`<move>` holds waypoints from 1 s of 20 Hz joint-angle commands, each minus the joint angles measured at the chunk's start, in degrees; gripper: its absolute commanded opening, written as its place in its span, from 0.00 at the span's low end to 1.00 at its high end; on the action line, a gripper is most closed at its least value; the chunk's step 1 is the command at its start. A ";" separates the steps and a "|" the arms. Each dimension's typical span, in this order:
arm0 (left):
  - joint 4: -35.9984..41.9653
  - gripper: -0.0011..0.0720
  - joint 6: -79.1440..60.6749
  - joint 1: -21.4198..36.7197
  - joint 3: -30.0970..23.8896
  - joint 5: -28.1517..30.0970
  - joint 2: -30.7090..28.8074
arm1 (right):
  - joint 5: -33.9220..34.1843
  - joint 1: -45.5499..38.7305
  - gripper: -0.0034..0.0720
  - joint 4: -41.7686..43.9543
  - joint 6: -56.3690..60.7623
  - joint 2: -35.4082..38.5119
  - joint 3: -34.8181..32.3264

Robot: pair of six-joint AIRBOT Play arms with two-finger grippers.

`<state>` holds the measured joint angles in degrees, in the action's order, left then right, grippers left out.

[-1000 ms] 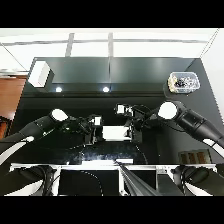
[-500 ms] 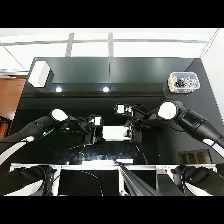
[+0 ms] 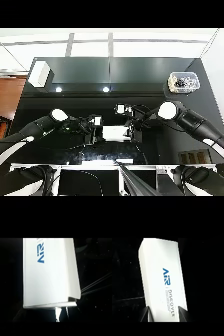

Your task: Fold the box and place the chain.

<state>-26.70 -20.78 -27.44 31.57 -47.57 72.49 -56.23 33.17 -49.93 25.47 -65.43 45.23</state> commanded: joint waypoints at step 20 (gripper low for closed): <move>-0.02 0.65 -0.02 -0.02 0.02 -0.04 0.04 | 1.84 0.17 0.59 -1.51 1.40 -0.46 0.04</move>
<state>-26.70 -20.78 -27.44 31.57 -47.59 72.49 -54.35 33.30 -51.42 26.81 -65.87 45.28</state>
